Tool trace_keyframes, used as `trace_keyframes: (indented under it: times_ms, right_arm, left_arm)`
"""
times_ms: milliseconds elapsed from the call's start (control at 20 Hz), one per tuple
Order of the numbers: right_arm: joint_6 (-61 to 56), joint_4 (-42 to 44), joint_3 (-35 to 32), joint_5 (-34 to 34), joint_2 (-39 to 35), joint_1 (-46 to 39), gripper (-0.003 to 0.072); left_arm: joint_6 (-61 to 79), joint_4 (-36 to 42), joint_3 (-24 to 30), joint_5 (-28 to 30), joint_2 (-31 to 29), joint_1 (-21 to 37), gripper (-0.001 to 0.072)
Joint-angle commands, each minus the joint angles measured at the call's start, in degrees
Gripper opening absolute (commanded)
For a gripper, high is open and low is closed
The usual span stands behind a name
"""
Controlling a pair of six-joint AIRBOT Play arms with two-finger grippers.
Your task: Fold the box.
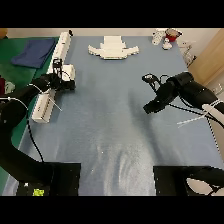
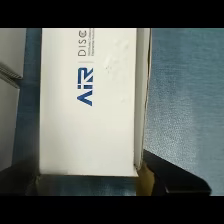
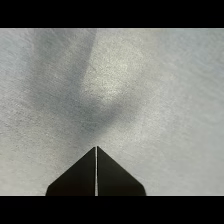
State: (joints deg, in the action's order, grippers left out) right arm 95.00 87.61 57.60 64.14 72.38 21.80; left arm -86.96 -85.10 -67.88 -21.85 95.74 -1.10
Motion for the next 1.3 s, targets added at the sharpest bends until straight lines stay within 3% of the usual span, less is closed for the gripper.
trace_keyframes:
  times_ms: [0, 150, 350, 600, 650, 700, 850, 1000, 1250]
  right_arm:
    - [-0.04, 0.02, 0.07, -0.02, 0.04, -0.02, 0.0005]
    - [-0.02, 0.02, 0.07, -0.02, 0.04, -0.02, 0.0005]
    - [-0.02, 0.02, 0.04, -0.02, 0.04, -0.02, 0.0005]
    - [-0.02, 0.02, 0.04, -0.04, 0.04, -0.02, 0.0005]
    - [-0.02, 0.02, 0.04, -0.04, 0.04, -0.02, 0.0005]
    - [-0.02, 0.02, 0.04, -0.02, 0.04, -0.02, 0.0005]
    - [-0.02, 0.02, 0.04, -0.02, 0.04, -0.02, 0.0005]
    - [-0.02, 0.04, 0.04, -0.02, 0.04, -0.02, 0.0005]
    - [-0.02, 0.02, 0.04, -0.02, 0.04, -0.02, 0.0005]
  left_arm:
    - [0.98, 0.0, 0.02, -0.72, -0.11, 0.0, 0.0707]
    - [1.03, -0.04, -0.04, -2.34, -0.98, 0.09, 0.0707]
    - [2.08, -0.48, -1.22, -9.09, -4.66, 0.26, 0.0707]
    - [2.01, -0.44, -5.81, -24.96, -10.49, 0.24, 0.0688]
    - [1.88, -0.42, -6.91, -28.83, -11.76, 0.24, 0.0412]
    - [2.05, -0.42, -7.98, -32.63, -12.94, 0.24, 0.0006]
    - [2.32, 0.5, -9.2, -37.79, -17.49, -0.59, 0.001]
    - [2.05, 0.72, -7.06, -40.94, -23.93, -5.84, 0.0008]
    - [-5.4, 0.63, 6.43, -38.71, -35.67, -21.2, 0.0009]
